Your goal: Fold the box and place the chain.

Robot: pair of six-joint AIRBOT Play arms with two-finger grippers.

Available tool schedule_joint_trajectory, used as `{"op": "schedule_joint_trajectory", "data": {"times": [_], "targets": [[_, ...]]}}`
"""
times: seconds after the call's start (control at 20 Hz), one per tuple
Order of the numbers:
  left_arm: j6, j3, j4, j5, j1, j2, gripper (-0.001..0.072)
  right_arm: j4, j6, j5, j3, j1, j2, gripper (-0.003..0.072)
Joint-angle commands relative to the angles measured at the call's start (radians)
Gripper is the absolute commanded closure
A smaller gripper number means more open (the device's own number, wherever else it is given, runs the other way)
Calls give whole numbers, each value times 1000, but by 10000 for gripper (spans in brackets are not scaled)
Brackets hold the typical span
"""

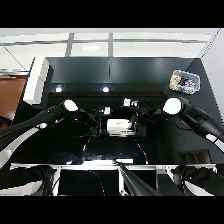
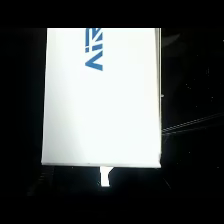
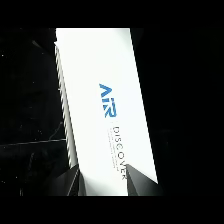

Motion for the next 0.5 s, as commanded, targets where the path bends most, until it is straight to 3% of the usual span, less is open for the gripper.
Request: {"op": "schedule_joint_trajectory", "data": {"times": [0.0,0.45], "targets": [[-2,0,0,0,-1,0,359,0,0,3,-2,1,-1,372],[-2,0,0,0,-1,0,359,28,0,3,-2,1,0,371]]}}
